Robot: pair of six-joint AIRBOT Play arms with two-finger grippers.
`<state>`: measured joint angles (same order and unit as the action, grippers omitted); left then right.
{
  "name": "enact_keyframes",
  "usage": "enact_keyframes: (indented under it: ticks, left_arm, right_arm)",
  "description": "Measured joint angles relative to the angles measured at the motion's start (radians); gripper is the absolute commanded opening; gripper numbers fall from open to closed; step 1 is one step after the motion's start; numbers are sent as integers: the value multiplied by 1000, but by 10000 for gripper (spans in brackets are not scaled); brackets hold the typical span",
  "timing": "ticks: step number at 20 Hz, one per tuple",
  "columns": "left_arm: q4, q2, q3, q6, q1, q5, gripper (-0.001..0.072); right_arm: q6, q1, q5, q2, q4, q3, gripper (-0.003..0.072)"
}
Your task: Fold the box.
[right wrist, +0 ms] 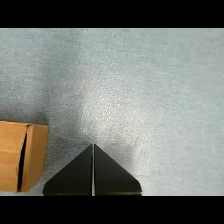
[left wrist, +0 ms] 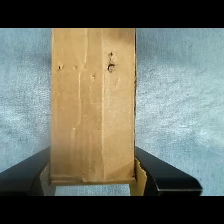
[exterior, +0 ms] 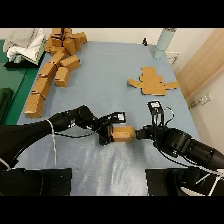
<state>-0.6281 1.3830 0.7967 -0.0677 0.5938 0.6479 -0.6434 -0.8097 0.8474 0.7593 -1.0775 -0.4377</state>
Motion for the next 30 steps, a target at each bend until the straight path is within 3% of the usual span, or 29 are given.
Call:
enact_keyframes:
  ticks: [8,13,17,26,30]
  left_arm:
    - [-16,-15,0,0,-5,-6,487]
    - [-34,-70,0,-54,-62,-35,488]
    - [-71,-97,0,-158,-172,-52,487]
    - [-150,-106,0,-290,-531,-130,486]
    - [-164,-106,0,-362,-631,-160,486]
  right_arm:
    - [0,0,0,0,1,0,8]
    - [27,0,0,0,29,0,8]
    - [49,0,0,0,50,0,8]
    - [59,0,0,0,61,0,8]
    - [60,0,0,0,60,0,8]
